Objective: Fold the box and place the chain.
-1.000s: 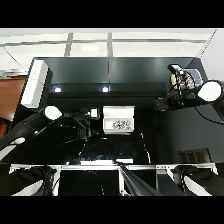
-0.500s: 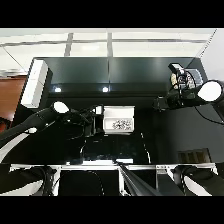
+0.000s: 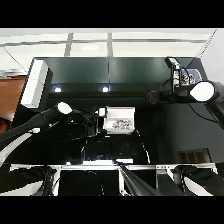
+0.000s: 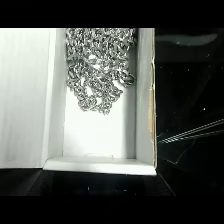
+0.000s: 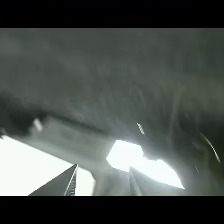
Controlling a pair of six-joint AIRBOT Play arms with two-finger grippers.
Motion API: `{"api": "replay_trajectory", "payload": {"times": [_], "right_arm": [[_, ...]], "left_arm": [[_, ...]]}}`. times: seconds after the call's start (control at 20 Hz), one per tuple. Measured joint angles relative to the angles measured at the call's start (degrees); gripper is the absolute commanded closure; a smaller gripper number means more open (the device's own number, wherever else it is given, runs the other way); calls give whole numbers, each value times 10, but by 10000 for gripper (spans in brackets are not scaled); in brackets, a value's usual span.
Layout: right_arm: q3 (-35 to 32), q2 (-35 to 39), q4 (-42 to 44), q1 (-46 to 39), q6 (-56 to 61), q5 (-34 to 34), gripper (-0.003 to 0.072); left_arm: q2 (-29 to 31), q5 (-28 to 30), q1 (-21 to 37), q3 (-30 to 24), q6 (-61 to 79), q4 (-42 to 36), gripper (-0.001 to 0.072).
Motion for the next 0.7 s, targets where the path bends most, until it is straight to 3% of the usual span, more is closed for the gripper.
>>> {"api": "replay_trajectory", "payload": {"times": [0.15, 0.3, 0.7], "right_arm": [[0, -38, 62, 6, -28, -66, 17], [0, -82, 136, 18, -116, -81, 17], [9, -95, 188, 35, -548, 56, 18]], "left_arm": [[0, 4, -3, 0, 0, -1, 304], [0, 5, -4, 0, 1, -1, 304], [0, 8, -4, 0, 2, -1, 304]]}}
